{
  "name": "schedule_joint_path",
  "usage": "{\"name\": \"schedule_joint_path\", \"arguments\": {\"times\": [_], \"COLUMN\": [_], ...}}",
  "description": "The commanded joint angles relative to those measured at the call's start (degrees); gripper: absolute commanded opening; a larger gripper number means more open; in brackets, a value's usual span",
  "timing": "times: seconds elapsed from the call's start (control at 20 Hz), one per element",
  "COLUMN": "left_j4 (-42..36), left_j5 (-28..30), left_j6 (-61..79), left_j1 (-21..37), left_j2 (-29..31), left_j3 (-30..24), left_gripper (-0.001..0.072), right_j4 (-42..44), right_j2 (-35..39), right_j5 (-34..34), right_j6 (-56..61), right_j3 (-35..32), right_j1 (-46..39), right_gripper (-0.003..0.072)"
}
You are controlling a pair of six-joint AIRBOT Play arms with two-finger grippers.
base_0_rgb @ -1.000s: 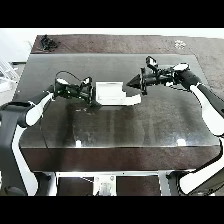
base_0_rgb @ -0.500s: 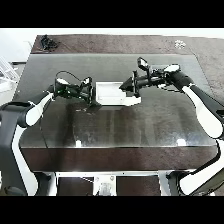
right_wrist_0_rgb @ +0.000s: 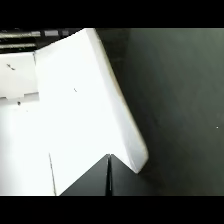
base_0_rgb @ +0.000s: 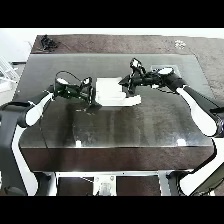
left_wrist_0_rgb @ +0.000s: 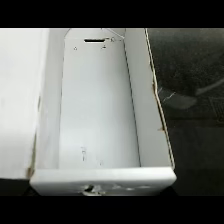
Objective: Fold the box and place the chain.
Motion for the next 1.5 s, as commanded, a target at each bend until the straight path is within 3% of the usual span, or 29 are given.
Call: {"name": "schedule_joint_path", "arguments": {"times": [0.0,0.6,0.8,1.1,1.15,1.2,1.25,1.45], "left_j4": [0.24,0.07,0.04,0.04,0.04,0.04,0.04,0.04], "left_j5": [0.09,0.26,0.28,0.28,0.26,0.24,0.28,0.24], "left_j6": [-0.02,-0.02,-0.02,-0.02,-0.02,-0.02,-0.02,-0.02], "left_j1": [0.04,0.04,0.04,0.04,0.04,0.04,0.04,0.04], "left_j2": [-0.04,-0.04,-0.04,-0.04,-0.04,-0.04,-0.04,-0.04], "left_j3": [-0.02,-0.02,-0.02,-0.02,-0.02,-0.02,-0.02,-0.02], "left_gripper": [0.0038,0.0039,0.0039,0.0038,0.0039,0.0038,0.0039,0.0039], "right_j4": [-0.04,-0.72,-0.70,-8.70,-10.01,-11.67,-12.46,-13.20], "right_j2": [-1.88,-2.60,3.17,14.47,14.43,14.40,14.34,13.99], "right_j5": [-2.95,0.31,0.26,-1.14,-0.15,-0.11,-0.11,-0.15], "right_j6": [-0.04,-0.04,3.08,3.19,3.17,2.93,1.90,-2.38], "right_j3": [0.00,0.61,0.35,-8.35,-9.27,-10.54,-11.63,-14.34], "right_j1": [0.02,1.01,0.26,-1.07,-1.20,-1.25,-1.22,-1.25], "right_gripper": [0.0007,0.0003,0.0001,0.0011,0.0179,0.0482,0.0574,0.0574]}}
